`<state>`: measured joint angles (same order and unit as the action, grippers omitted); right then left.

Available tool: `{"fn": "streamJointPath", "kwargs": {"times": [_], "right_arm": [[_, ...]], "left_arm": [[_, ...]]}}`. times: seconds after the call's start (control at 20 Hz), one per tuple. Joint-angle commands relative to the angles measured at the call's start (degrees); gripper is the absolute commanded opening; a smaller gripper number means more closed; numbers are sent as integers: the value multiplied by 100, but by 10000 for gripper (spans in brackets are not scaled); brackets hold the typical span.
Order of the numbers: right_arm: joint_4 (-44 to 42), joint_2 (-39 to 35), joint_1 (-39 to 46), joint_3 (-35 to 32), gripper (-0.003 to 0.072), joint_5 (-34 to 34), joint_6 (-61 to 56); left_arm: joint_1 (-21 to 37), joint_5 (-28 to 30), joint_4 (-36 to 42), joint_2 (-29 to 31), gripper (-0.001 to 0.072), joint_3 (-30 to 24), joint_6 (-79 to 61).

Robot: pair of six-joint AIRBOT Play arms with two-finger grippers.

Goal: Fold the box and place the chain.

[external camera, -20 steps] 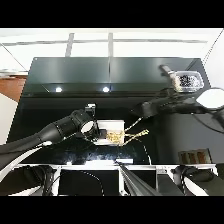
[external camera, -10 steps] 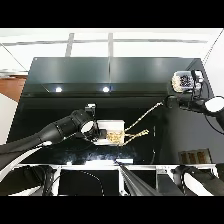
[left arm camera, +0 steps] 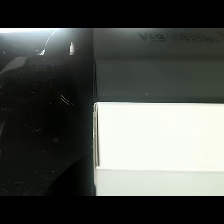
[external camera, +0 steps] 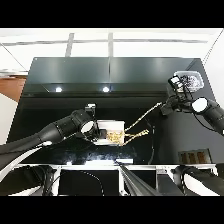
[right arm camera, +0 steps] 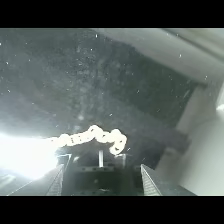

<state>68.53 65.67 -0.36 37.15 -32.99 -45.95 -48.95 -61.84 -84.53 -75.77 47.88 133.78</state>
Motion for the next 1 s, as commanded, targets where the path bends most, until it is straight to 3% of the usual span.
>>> {"fn": "streamJointPath", "kwargs": {"times": [0.0, 0.4, 0.7, 0.95], "right_arm": [[35, 157, -35, 81, 542, 74, 380], [269, 848, 2, 785, 542, -522, 380], [535, 894, 214, 811, 542, -756, 588], [-315, 992, 203, 813, 542, -822, 1602]], "left_arm": [[-4, 9, -4, -2, 32, -2, -2], [-4, 4, -2, -2, 32, -2, 0], [-2, 7, -4, -2, 32, -2, 0], [-2, 4, -4, -2, 32, -2, -2]]}}
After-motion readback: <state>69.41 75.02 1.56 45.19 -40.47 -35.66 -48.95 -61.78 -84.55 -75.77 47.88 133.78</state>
